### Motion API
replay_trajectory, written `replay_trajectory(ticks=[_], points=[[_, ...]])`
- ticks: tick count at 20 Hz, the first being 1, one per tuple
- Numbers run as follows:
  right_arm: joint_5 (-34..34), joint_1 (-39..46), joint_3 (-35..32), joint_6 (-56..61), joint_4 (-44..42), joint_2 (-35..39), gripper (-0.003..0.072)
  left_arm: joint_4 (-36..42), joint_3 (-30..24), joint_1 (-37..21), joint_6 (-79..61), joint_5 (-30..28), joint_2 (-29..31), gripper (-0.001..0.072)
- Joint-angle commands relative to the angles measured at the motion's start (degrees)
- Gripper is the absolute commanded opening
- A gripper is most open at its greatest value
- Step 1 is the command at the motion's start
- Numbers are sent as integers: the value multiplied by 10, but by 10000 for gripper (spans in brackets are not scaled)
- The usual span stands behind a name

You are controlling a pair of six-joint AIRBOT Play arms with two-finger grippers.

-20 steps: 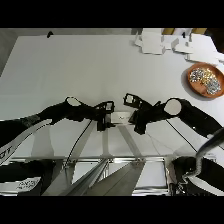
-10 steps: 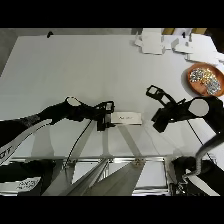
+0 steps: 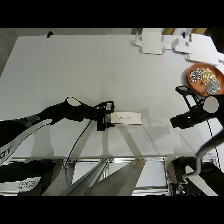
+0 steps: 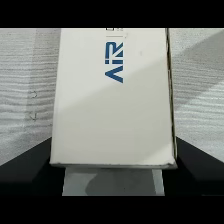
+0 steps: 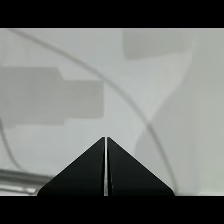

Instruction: Fold the box and place the chain.

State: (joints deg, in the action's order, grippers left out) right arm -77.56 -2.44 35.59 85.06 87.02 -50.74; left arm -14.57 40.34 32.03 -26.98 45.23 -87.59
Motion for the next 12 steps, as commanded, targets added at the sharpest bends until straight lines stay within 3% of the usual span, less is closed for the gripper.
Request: replay_trajectory(ticks=[1, 8, 12], points=[[-92, 11, 0, 96, -3, 0, 24, 0, 0, 0, 0, 0, 0, 319], [-105, 11, 0, 96, -3, 0, 24, -16, 0, -5, 8, 6, 6, 316], [-105, 11, 0, 96, -3, 0, 24, -118, 0, -63, 249, 4, 85, 315]])
